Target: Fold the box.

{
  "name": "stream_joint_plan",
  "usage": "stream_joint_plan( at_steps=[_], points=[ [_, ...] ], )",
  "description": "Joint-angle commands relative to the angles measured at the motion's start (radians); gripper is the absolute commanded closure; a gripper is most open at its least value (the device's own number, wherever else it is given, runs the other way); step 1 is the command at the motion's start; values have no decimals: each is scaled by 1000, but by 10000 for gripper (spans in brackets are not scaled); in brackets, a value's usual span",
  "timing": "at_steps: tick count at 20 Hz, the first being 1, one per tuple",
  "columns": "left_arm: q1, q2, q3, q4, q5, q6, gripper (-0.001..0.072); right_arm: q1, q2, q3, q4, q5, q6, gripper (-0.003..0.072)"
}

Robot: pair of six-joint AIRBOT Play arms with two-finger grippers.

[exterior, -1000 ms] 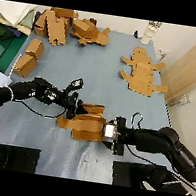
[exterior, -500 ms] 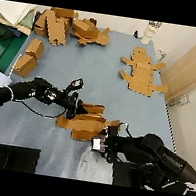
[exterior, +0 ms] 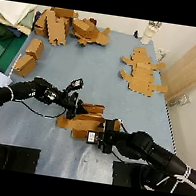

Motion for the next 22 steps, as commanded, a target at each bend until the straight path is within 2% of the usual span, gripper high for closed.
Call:
stream_joint_plan(
  at_steps=[1,9,14,18,22],
  points=[
    [0,1,0,0,0,0,695,-6,-7,0,-126,35,97,73],
    [0,1,0,0,0,0,695,-6,-8,24,-127,15,151,73],
    [0,1,0,0,0,0,695,-6,23,24,-313,-6,373,73],
    [0,1,0,0,0,0,695,-6,77,24,-319,-5,376,73],
    [0,1,0,-1,0,0,695,-6,78,24,-321,-5,376,73]
  ],
)
